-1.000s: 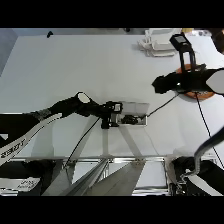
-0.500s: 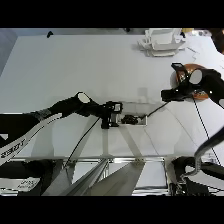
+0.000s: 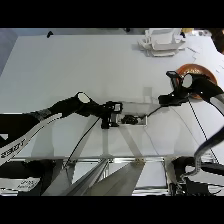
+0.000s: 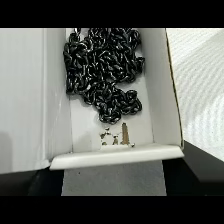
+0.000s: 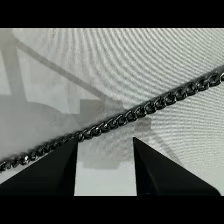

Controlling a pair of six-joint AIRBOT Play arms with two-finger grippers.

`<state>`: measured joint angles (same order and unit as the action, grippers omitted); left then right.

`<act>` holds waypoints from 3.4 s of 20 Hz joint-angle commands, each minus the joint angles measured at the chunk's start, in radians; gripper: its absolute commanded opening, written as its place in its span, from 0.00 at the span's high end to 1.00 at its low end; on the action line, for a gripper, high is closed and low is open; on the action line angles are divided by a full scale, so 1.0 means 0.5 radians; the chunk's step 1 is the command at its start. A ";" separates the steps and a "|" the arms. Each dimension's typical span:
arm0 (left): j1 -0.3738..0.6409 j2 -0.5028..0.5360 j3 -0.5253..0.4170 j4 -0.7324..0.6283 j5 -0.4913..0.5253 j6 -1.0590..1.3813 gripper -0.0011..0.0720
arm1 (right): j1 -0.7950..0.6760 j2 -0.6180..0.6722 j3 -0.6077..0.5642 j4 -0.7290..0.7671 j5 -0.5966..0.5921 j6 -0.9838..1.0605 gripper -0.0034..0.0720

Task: Fold the box and place the chain.

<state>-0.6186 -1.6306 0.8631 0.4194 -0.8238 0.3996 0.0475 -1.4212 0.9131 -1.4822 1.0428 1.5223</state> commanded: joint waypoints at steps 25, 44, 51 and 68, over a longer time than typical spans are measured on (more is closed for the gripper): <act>0.000 0.002 -0.001 0.000 -0.006 0.000 0.93 | 0.002 1.307 -0.024 0.336 0.118 -0.181 0.81; 0.000 0.002 -0.001 0.000 -0.005 0.001 0.93 | 0.002 0.047 -0.050 0.067 -0.115 -0.157 0.61; -0.001 0.002 -0.001 0.000 -0.005 0.001 0.93 | 0.002 0.047 -0.050 0.000 -0.082 -0.052 0.62; 0.000 0.002 -0.001 0.000 -0.006 0.001 0.93 | 0.002 0.645 -0.109 0.341 0.401 -0.189 0.94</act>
<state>-0.6186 -1.6306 0.8631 0.4191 -0.8268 0.3996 0.0490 -1.2049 0.8593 -1.4128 1.1549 1.4693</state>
